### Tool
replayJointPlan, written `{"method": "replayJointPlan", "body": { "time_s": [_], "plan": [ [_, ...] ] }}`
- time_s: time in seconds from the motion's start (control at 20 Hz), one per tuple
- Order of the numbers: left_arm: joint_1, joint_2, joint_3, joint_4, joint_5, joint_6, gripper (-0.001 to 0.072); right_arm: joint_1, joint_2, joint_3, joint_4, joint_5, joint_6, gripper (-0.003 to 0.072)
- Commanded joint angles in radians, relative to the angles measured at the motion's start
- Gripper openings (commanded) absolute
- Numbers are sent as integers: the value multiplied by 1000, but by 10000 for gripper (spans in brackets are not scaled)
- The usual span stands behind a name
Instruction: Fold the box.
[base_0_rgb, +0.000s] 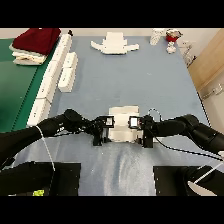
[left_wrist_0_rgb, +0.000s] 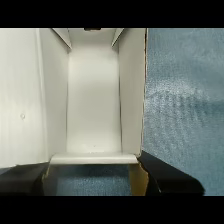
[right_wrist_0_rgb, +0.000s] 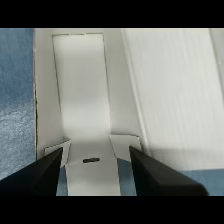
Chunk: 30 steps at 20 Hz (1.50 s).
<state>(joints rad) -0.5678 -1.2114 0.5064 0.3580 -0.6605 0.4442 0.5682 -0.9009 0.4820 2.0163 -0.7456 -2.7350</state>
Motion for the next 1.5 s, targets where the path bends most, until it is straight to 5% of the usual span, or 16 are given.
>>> {"method": "replayJointPlan", "body": {
  "time_s": [0.0, 0.8, 0.85, 0.9, 0.95, 1.2, 1.3, 1.45],
  "plan": [
    [0, -1, 0, 1, -2, 1, 455, 1, -3, 1, 11, 4, -15, 680],
    [0, -1, 0, 1, -2, 1, 455, -16, 130, 1, -253, -92, 232, 650],
    [0, -1, 0, 1, -2, 1, 455, -16, 137, 1, -295, -116, 305, 523],
    [0, -1, 0, 1, -2, 1, 455, -16, 145, 1, -349, -145, 405, 246],
    [0, -1, 0, 1, -2, 1, 455, -16, 156, 1, -427, -163, 532, 83],
    [0, -1, 0, 1, -2, 1, 455, -49, 189, 11, -1007, -340, 1429, 7],
    [0, -1, 0, 1, -2, 1, 455, -163, 182, 21, -921, -423, 1506, 6],
    [0, -1, 0, 1, -2, 1, 455, -447, 137, 20, -547, -423, 1442, 5]
  ]
}}
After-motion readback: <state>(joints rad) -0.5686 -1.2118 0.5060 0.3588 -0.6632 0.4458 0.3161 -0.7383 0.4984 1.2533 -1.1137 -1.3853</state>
